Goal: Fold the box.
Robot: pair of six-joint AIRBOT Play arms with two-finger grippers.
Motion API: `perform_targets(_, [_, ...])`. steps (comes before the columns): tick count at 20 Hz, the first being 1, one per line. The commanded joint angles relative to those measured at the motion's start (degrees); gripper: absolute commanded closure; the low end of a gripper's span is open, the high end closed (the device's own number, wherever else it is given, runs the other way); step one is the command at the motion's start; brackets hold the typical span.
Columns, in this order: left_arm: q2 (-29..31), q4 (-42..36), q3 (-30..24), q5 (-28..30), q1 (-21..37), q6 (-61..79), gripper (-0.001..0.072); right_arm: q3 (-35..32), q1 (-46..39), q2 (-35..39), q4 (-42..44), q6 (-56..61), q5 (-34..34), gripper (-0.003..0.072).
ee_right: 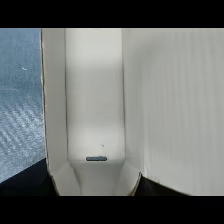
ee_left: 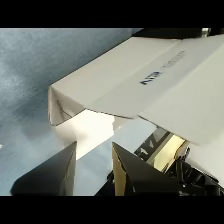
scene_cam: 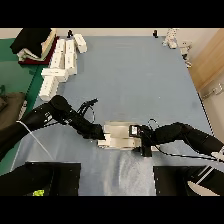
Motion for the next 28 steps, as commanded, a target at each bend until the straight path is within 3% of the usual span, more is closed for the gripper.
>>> perform_targets(1, [4.0,0.7,2.5,-2.3,2.7,-0.1,0.0381,0.0,0.0,0.0,0.0,0.0,0.0,0.0181])
perform_targets(7, [15.3,16.1,2.8,-4.3,9.9,-9.0,0.0380,0.0,0.0,0.0,0.0,0.0,0.0,0.0181])
perform_targets(8, [15.7,18.3,2.5,-4.4,10.5,-11.1,0.0409,0.0,0.0,0.0,0.0,0.0,0.0,0.0181])
perform_targets(9, [15.9,20.2,1.6,-4.6,11.0,-12.7,0.0576,0.0,0.0,0.0,0.0,0.0,0.0,0.0181])
perform_targets(12, [15.9,21.4,-3.5,-2.0,12.6,-16.4,0.0691,0.0,0.0,0.0,0.0,0.0,0.0,0.0182])
perform_targets(19, [12.7,10.9,-13.7,8.4,12.3,-10.7,0.0692,0.0,0.0,0.0,0.0,0.0,0.0,0.0182])
perform_targets(25, [8.2,8.5,-14.2,16.9,3.8,-10.1,0.0691,0.0,0.0,0.0,0.0,0.0,0.0,0.0182])
perform_targets(28, [5.7,6.0,-14.2,17.7,1.7,-9.8,0.0691,0.0,0.0,0.0,0.0,0.0,0.0,0.0181])
